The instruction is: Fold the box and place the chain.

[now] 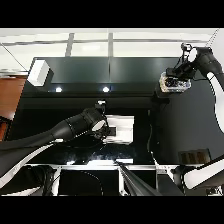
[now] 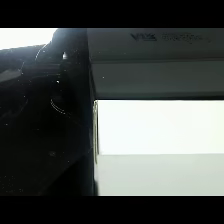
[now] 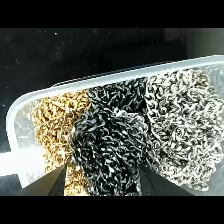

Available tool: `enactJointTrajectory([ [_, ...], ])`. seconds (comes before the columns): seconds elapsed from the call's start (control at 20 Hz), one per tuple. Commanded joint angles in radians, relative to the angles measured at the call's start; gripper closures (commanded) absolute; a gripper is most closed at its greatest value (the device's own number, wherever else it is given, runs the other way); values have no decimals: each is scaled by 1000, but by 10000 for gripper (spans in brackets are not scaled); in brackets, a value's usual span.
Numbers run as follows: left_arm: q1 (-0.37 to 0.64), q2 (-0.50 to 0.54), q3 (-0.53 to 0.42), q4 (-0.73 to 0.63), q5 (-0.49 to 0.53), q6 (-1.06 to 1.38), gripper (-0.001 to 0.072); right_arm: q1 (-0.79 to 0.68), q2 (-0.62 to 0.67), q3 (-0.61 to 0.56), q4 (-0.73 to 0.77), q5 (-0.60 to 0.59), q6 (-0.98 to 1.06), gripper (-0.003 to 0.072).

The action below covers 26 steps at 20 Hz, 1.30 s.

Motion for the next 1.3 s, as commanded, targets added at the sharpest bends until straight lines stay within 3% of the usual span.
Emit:
enactJointTrajectory([
  [0.0,0,0,0,0,0,0,677,5,0,0,6,29,-11,179],
  [0.25,0,0,0,0,0,0,677,5,-35,0,-2,27,5,179],
  [0.35,0,0,0,0,0,0,677,5,-52,0,-2,14,6,382],
  [0.4,0,0,0,0,0,0,677,5,-54,0,-2,10,8,385],
  [0.5,0,0,0,0,0,0,677,3,-52,1,-5,17,4,674],
  [0.65,0,0,0,0,0,0,677,-3,-1,1,-8,35,-50,677],
  [1.05,0,0,0,1,1,0,677,-10,328,3,-1,17,-161,679],
  [1.25,0,0,0,1,2,0,677,-10,451,69,38,22,-177,679],
])
